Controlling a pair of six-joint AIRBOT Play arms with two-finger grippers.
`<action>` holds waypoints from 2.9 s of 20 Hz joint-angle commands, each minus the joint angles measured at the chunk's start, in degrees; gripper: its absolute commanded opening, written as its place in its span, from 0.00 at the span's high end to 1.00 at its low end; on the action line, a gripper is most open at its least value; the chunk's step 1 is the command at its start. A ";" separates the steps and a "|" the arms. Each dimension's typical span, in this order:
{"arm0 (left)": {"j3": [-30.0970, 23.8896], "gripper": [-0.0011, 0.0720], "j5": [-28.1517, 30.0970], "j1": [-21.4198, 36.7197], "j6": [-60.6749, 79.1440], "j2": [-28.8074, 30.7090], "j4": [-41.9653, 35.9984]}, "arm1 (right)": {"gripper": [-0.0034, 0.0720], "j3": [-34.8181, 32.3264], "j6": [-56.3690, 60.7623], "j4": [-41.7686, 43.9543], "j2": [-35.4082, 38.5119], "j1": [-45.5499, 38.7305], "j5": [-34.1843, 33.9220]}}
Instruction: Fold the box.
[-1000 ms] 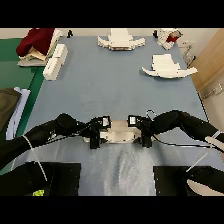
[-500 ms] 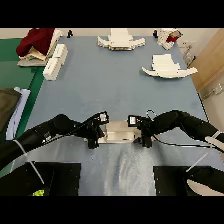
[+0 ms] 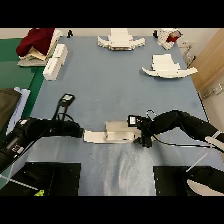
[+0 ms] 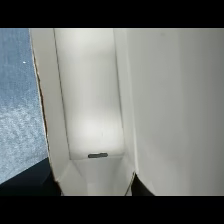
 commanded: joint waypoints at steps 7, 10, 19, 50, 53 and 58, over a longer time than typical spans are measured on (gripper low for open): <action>-7.13 0.97 1.03 7.30 2.16 -7.45 -21.81 | 0.29 0.07 0.00 0.02 0.00 0.04 0.02; -7.30 0.97 7.23 0.63 3.10 -13.81 -25.00 | 0.29 0.07 0.00 0.02 0.00 0.04 0.02; -1.62 0.97 11.67 -8.50 4.09 -16.20 -27.98 | 0.29 0.07 0.00 0.00 0.00 0.04 0.02; 4.20 0.44 5.84 -9.68 3.32 -18.84 -31.71 | 0.29 0.07 0.00 0.00 0.00 0.04 0.02; 6.14 0.44 9.92 -12.44 -4.92 -19.28 -27.21 | 0.29 0.07 0.00 0.02 0.00 0.04 0.02; 9.35 0.44 10.80 -20.35 -24.74 -19.80 -10.43 | 0.29 0.07 0.00 0.02 0.00 0.04 0.02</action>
